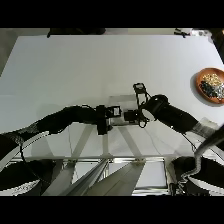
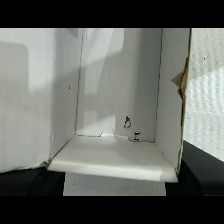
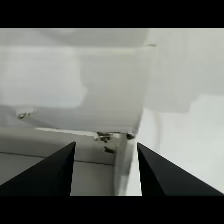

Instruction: Fold the box and place the chain.

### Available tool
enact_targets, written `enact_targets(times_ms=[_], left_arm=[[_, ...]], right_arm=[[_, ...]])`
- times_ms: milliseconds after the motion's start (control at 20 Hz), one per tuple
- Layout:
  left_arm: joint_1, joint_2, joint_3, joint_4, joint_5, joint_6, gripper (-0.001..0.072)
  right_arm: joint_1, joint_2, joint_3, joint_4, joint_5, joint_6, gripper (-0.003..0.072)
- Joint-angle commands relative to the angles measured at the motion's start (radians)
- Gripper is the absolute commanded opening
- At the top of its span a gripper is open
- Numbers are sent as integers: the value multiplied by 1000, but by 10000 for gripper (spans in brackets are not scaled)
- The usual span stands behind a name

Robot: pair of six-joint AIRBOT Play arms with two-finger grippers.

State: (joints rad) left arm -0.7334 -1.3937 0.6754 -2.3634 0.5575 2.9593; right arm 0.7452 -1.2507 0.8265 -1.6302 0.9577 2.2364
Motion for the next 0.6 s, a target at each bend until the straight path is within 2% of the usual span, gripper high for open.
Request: enact_targets(times_ms=[0, 300, 400, 550], left_arm=[[0, 1, 1, 1, 3, -1, 83], [0, 1, 1, 0, 3, -1, 83], [0, 1, 1, 0, 3, -1, 83], [0, 1, 1, 0, 3, -1, 83]], right_arm=[[-19, 81, -1, -90, 43, -74, 407], [-229, 257, -1, -45, 149, -344, 407], [-368, 297, -1, -45, 107, -418, 407], [-644, 291, -1, -23, -22, -502, 417]])
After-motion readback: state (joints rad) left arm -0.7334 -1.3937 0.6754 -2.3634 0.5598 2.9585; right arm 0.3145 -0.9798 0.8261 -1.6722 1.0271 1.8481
